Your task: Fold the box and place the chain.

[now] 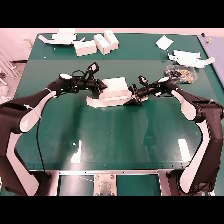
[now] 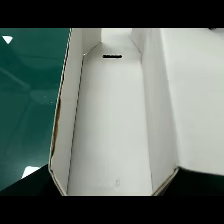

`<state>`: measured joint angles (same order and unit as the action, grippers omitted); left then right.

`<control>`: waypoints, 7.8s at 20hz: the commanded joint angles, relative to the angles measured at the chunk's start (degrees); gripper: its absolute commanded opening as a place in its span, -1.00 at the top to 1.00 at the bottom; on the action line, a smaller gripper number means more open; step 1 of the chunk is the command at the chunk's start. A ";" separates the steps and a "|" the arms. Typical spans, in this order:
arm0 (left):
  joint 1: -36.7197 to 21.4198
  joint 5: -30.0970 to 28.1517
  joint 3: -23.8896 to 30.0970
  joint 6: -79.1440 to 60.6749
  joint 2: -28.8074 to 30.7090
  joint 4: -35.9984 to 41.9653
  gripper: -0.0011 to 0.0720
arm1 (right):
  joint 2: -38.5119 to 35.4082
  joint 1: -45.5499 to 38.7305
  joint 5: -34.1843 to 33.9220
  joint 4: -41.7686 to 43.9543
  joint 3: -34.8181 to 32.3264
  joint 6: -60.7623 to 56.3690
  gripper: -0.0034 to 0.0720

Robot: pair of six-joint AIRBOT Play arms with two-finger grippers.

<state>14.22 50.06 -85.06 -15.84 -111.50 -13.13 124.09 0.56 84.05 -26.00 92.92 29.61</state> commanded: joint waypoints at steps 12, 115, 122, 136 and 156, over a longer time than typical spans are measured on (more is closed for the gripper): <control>-5.38 25.42 -11.67 10.51 0.66 -2.19 -0.20 | -0.04 0.02 0.00 0.02 0.07 0.00 -0.37; -7.69 9.44 -0.57 26.08 9.84 -17.31 0.93 | -0.04 0.02 0.02 0.02 0.07 0.00 -0.37; -11.06 14.10 0.87 48.63 9.84 -24.17 0.93 | -0.04 0.02 0.00 0.02 0.07 0.00 -0.37; -12.13 16.28 5.25 66.05 9.70 -27.43 0.93 | -0.04 0.02 0.00 0.02 0.07 0.00 -0.37; -6.86 14.86 6.97 72.91 5.88 -23.69 0.93 | -0.04 0.02 0.00 0.02 0.07 0.00 -0.37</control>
<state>6.96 64.84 -79.11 56.99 -105.32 -39.44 124.07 0.62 84.03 -25.98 92.95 29.63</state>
